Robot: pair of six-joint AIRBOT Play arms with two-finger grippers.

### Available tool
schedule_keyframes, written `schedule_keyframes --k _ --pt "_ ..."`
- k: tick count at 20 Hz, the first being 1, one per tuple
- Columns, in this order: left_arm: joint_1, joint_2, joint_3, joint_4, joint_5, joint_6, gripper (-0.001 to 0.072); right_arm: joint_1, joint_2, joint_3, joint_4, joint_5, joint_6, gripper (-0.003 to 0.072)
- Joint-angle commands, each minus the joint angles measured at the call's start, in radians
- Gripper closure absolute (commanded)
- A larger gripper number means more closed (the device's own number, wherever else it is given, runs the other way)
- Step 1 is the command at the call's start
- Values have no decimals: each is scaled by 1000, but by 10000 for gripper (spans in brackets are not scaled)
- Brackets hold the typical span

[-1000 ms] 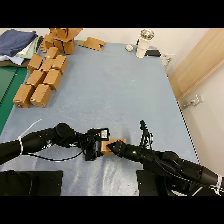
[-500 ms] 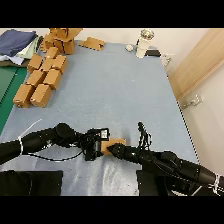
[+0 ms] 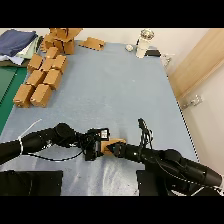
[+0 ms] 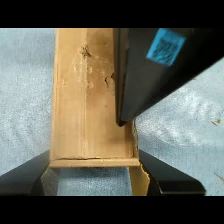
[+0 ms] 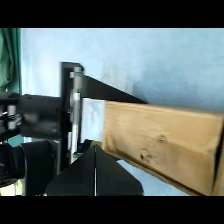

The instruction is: Fold the box.

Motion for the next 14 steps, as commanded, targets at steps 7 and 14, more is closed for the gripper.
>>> schedule_keyframes --k 7,14 --pt "1 -1 1 1 0 0 191 -359 2 238 -585 -589 230 683" --pt "1 -1 1 1 -1 0 191 -423 -116 299 -573 -577 206 682"
